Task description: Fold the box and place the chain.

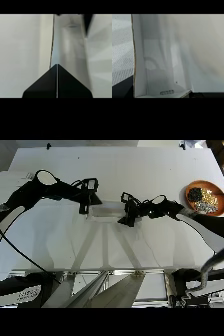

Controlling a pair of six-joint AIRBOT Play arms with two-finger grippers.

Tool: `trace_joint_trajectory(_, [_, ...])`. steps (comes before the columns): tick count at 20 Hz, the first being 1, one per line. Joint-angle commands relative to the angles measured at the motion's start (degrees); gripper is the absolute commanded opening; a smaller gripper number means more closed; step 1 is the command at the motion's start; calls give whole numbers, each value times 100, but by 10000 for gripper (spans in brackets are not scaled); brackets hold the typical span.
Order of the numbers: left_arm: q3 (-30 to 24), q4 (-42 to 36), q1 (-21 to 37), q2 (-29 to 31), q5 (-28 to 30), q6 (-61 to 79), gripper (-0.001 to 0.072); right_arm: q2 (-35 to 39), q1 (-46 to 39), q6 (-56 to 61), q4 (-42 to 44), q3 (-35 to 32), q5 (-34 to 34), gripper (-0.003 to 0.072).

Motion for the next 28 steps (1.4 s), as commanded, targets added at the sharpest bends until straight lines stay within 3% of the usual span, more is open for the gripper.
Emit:
trace_joint_trajectory(1, [-9,-289,-46,-42,1322,98,13,4,-2,0,0,-2,2,337])
trace_joint_trajectory(8, [-22,-286,-48,-933,1495,-31,13,4,-2,0,0,-2,2,337])
trace_joint_trajectory(13, [-22,-284,9,-798,1351,-144,13,4,-2,-2,0,-2,2,337])
trace_joint_trajectory(15, [-22,-284,127,-625,863,-144,13,4,-2,0,0,-2,2,337])
trace_joint_trajectory(19, [-22,-258,490,-378,-662,-173,10,4,-2,0,0,-2,2,337])
trace_joint_trajectory(21, [-28,-63,636,-369,-1091,-431,10,4,-2,0,0,-2,2,337])
trace_joint_trajectory(25, [-205,966,643,-378,-1014,-1115,9,4,-2,0,0,-2,2,337])
trace_joint_trajectory(28, [-426,1224,643,-389,-525,-1215,9,4,-2,0,0,-2,2,337])
